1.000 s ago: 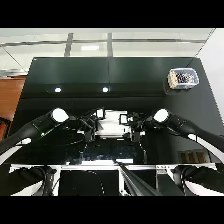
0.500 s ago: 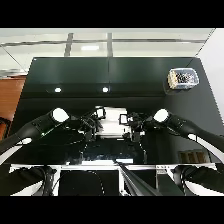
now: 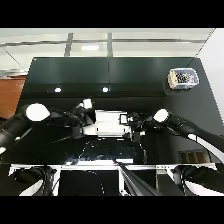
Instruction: Fold the box and place the chain.
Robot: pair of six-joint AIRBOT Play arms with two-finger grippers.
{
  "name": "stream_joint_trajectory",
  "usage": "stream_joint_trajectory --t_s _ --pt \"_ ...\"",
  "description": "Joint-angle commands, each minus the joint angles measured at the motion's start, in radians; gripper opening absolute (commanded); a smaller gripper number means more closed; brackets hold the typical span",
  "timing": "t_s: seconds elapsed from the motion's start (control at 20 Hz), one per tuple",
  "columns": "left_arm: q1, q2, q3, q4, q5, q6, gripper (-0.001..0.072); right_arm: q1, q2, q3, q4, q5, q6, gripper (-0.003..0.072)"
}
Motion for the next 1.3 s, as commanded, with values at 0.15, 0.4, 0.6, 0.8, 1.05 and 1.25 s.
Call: stream_joint_trajectory --t_s 0.15,0.4,0.6,0.8,1.05,1.25 --pt "0.371 0.051 -0.057 0.356 -0.103 -1.211 0.0033 0.000 0.001 0.000 0.000 0.000 0.000 0.0245" --pt "0.578 -0.188 -0.114 -0.140 -0.246 -0.800 0.0030 0.000 0.001 0.000 0.000 0.000 0.000 0.0245" --pt "0.510 -0.354 -0.113 -0.193 -0.160 -0.801 0.0030 0.000 0.001 0.000 0.000 0.000 0.000 0.0245" --pt "0.349 -0.387 -0.105 -0.227 -0.108 -0.706 0.0031 0.000 0.001 0.000 0.000 0.000 0.000 0.0245" --pt "0.305 -0.387 -0.079 -0.260 -0.143 -0.567 0.0106 0.000 0.001 0.000 0.000 -0.003 0.000 0.0245" --pt "0.305 -0.387 -0.043 -0.267 -0.161 -0.568 0.0537 0.000 0.001 0.000 0.000 -0.003 0.000 0.0245"
